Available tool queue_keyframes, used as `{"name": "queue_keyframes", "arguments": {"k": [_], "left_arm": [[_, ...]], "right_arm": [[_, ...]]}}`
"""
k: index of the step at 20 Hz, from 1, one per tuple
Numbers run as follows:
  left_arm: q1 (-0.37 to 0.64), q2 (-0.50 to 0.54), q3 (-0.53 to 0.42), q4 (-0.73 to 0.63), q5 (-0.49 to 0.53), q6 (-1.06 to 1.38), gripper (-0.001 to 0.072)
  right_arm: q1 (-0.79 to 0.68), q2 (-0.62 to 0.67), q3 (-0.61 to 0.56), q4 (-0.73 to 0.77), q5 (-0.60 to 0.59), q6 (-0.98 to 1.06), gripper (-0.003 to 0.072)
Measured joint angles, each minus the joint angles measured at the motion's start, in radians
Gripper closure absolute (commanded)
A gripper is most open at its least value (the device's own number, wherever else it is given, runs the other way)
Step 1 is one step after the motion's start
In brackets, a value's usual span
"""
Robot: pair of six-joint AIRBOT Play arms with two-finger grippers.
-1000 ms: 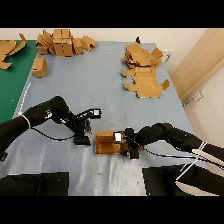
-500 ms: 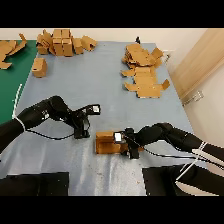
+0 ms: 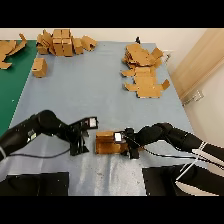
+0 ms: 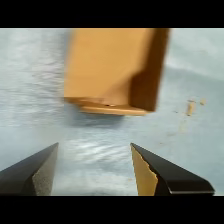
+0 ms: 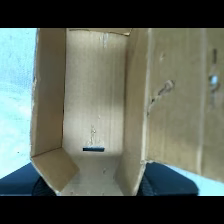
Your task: Fold the box.
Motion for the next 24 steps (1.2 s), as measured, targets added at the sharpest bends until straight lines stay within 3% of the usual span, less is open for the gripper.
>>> {"name": "queue_keyframes", "arguments": {"k": [5,9,24], "left_arm": [[-0.099,0.021,-0.084,-0.014,0.164,0.01,0.0017],[-0.123,0.018,-0.098,-0.023,0.224,0.01,0.0017],[-0.17,0.016,-0.102,-0.104,0.235,0.014,0.0017]], "right_arm": [[0.0,0.0,0.0,0.0,0.0,0.0,0.0105],[0.0,0.0,0.0,0.0,0.0,0.0,0.0105],[0.0,0.0,0.0,0.0,0.001,0.0,0.0105]]}}
